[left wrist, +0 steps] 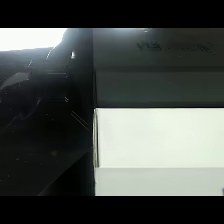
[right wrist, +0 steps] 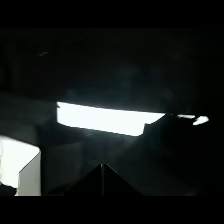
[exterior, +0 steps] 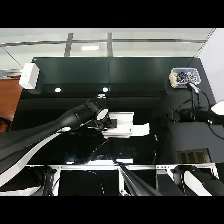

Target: Fold the box and place the chain.

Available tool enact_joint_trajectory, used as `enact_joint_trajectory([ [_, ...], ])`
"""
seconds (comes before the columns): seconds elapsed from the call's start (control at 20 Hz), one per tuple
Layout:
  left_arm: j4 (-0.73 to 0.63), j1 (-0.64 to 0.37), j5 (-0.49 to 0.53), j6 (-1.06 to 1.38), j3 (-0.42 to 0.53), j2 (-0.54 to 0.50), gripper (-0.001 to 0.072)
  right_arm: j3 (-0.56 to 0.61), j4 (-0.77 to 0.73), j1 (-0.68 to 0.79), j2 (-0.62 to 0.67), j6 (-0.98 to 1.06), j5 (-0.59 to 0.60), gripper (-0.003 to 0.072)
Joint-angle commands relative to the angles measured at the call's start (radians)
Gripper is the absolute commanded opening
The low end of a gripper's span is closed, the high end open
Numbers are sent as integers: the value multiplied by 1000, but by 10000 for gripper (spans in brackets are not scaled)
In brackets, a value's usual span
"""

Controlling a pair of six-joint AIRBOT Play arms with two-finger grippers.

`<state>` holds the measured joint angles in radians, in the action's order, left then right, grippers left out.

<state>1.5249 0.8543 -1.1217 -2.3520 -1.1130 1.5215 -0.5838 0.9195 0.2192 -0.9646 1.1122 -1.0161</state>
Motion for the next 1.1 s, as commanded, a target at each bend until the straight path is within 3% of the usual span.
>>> enact_joint_trajectory([
  [0.0, 3, -3, -1, -1, 0, 0, 28, 124, -134, 115, -32, 133, 0, 15],
  [0.2, 3, -4, -2, -1, 0, 0, 28, 156, -146, -53, -150, 114, 1, 16],
  [0.4, 3, -4, -1, -1, 0, 0, 29, 151, -321, -204, -250, -20, 37, 16],
  [0.55, 3, -4, -1, -1, 0, 0, 28, 118, -451, -235, -289, -136, 26, 16],
  [0.75, 3, -4, -2, -1, 0, 0, 28, -4, -373, -232, -289, -144, -111, 19],
  [0.8, 3, -4, -2, -1, 0, 0, 28, -28, -368, -232, -289, -144, -151, 121],
  [0.85, 3, -4, -2, -1, 0, 0, 28, -50, -369, -232, -289, -143, -184, 405],
  [0.9, 3, -4, -3, -1, 0, 0, 28, -63, -370, -233, -289, -143, -203, 515],
  [1.05, 3, -4, -5, -1, 0, 0, 28, -69, -369, -233, -289, -84, -211, 511],
])
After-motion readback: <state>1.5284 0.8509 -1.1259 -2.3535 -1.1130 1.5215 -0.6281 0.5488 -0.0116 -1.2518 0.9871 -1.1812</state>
